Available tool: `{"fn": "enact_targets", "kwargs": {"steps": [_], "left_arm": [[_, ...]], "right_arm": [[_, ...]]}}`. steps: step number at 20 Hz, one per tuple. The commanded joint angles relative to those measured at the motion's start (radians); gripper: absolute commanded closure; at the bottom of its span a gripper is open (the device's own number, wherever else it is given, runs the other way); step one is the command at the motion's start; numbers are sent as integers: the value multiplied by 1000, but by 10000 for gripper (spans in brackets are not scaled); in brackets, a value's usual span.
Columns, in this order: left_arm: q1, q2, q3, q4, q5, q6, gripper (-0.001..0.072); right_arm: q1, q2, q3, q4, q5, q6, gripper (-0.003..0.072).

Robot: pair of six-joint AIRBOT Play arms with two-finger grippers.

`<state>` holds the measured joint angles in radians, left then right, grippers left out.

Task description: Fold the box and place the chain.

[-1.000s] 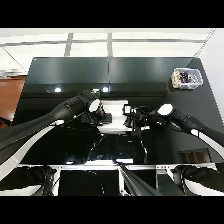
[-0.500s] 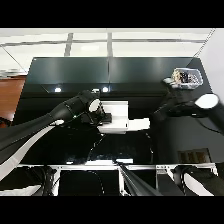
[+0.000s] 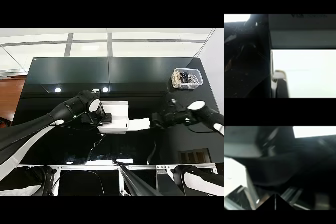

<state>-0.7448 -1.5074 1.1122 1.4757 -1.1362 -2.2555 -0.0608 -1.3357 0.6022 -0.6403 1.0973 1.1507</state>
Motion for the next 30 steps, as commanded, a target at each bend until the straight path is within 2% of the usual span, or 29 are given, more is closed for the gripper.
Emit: {"fn": "enact_targets", "kwargs": {"steps": [1,3,4,6,7,9,12,13,14,16,18,24,26,28,30], "left_arm": [[1,0,1,0,0,0,684],[1,0,1,0,0,0,684],[1,0,1,0,1,0,684],[1,0,1,0,1,0,684],[1,0,1,0,0,0,684],[1,0,1,0,1,0,684],[1,0,1,0,0,0,685],[1,0,1,0,0,0,684],[1,0,1,0,0,0,684],[1,0,1,0,1,0,684],[1,0,1,0,1,0,684],[1,0,1,0,1,0,684],[1,0,1,0,0,0,684],[1,0,1,0,1,0,684],[1,0,1,1,1,0,684]], "right_arm": [[151,-84,51,113,-18,-78,668],[185,-84,117,99,7,-90,667],[184,-84,151,88,27,-89,641],[182,-84,211,57,87,-89,59],[182,-84,235,39,123,-89,22],[183,-84,251,39,162,-86,22],[226,-84,253,39,156,-69,35],[251,-84,259,38,148,-61,110],[274,-84,267,37,137,-43,149],[322,-84,287,18,87,19,150],[388,-84,326,-100,27,148,215],[572,-85,416,-473,-51,589,215],[636,-86,446,-606,-46,763,216],[696,-96,483,-727,-10,917,284],[745,-117,520,-785,14,1002,284]]}}
